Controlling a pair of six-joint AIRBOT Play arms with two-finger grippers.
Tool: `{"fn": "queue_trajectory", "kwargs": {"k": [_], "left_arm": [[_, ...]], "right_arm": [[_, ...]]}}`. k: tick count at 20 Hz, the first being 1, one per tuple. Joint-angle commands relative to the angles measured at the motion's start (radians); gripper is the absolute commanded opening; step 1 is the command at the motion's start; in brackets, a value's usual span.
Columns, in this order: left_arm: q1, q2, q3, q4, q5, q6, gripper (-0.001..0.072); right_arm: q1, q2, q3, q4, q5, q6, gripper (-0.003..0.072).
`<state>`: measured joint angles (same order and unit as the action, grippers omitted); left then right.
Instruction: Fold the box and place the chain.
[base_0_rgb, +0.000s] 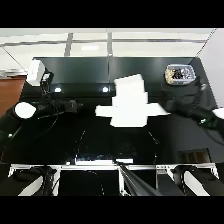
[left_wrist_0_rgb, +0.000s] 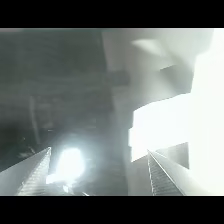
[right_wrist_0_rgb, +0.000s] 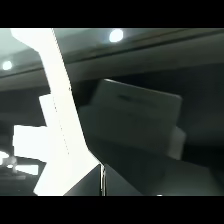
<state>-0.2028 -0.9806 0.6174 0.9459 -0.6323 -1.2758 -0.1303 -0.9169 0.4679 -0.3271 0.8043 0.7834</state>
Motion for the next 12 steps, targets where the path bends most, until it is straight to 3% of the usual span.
{"fn": "queue_trajectory", "kwargs": {"k": [1,6,10,12], "left_arm": [[-0.020,-0.100,0.046,-0.132,-0.043,0.073,0.0706],[-0.008,-0.368,0.257,-0.253,-0.264,0.172,0.0706],[-0.002,-0.575,0.387,-0.363,-0.496,0.276,0.0706],[-0.001,-0.645,0.418,-0.438,-0.546,0.365,0.0706]], "right_arm": [[0.289,0.018,-0.120,0.129,-0.315,-0.028,0.0017],[0.480,0.018,-0.121,0.133,-0.426,-0.013,0.0017],[0.494,0.018,-0.121,0.133,-0.424,-0.013,0.0017],[0.494,0.018,-0.121,0.133,-0.419,-0.013,0.0017]]}}
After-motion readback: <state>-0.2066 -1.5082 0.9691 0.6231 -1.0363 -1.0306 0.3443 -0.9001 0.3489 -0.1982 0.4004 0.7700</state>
